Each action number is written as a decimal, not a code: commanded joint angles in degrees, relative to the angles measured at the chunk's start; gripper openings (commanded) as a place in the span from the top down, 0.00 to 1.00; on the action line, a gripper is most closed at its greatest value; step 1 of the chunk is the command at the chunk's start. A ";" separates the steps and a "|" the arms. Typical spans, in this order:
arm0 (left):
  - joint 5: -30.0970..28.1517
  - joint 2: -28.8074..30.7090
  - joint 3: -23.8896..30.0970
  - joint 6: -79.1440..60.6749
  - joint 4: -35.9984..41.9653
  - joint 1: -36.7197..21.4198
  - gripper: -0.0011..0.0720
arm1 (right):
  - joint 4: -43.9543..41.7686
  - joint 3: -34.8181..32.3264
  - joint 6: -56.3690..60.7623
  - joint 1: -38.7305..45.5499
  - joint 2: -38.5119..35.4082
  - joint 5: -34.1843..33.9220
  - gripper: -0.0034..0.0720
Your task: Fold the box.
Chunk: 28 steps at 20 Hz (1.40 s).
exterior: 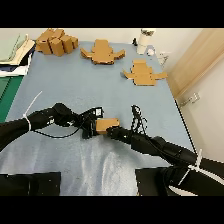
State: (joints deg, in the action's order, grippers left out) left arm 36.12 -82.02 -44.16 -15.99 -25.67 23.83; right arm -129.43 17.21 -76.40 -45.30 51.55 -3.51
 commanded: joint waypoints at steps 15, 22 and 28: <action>0.00 0.00 -0.07 0.00 0.00 0.02 0.26 | 22.10 6.45 0.59 12.33 -11.85 -15.67 0.95; -0.07 0.00 -0.07 -0.02 0.00 0.02 0.26 | 24.11 12.52 6.05 27.63 -4.04 -28.46 0.95; -0.07 0.00 -0.07 -0.04 0.00 0.02 0.26 | 24.33 12.52 12.09 27.82 -3.45 -28.48 0.95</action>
State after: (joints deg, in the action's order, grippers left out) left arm 36.10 -82.00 -44.16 -16.03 -25.67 23.83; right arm -105.47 29.47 -67.44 -18.11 47.57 -30.94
